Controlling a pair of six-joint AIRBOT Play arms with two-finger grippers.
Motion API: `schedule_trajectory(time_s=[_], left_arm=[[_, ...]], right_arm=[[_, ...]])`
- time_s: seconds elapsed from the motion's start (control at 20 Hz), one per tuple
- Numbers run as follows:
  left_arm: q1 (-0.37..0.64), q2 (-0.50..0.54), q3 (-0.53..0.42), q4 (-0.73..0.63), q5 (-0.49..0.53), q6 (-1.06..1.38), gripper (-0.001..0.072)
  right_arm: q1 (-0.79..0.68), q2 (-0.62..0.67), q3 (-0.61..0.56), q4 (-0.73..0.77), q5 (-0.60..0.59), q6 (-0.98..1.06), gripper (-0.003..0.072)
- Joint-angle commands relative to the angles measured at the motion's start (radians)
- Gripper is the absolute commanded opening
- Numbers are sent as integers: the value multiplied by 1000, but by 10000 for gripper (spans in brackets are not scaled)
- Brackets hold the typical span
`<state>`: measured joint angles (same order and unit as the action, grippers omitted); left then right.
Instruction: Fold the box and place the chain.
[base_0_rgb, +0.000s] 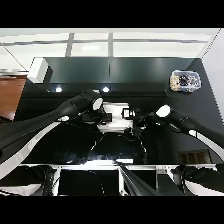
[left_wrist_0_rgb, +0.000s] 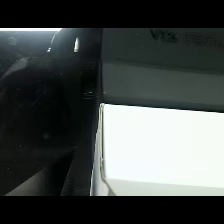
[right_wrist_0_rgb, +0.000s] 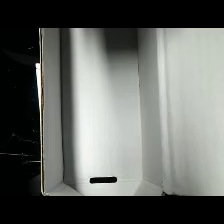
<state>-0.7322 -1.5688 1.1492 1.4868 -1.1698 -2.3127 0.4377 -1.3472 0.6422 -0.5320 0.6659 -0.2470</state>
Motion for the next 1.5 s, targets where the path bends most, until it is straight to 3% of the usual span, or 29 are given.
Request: schedule_trajectory(time_s=[0.0,0.15,0.2,0.25,0.5,0.55,0.6,1.1,1.2,1.45], left_arm=[[1,1,-4,-5,20,2,333],[1,1,-4,1,17,5,325],[1,1,-4,1,17,5,248],[1,1,-4,1,16,5,233],[1,1,-4,1,9,5,207],[1,1,-4,1,6,5,82],[1,1,-4,1,6,5,27],[1,1,-4,24,-21,5,26],[1,1,-4,26,-19,5,27],[1,1,-4,33,-17,6,27]], right_arm=[[0,0,0,0,0,1,169],[0,0,0,0,0,0,170],[0,0,0,0,0,1,170],[0,0,0,0,0,1,170],[0,0,0,0,0,0,170],[0,0,0,0,0,0,170],[0,0,0,0,0,0,170],[-1,10,1,-27,-6,3,174],[-5,34,1,-80,-5,43,672],[-15,141,1,-243,48,177,673]])
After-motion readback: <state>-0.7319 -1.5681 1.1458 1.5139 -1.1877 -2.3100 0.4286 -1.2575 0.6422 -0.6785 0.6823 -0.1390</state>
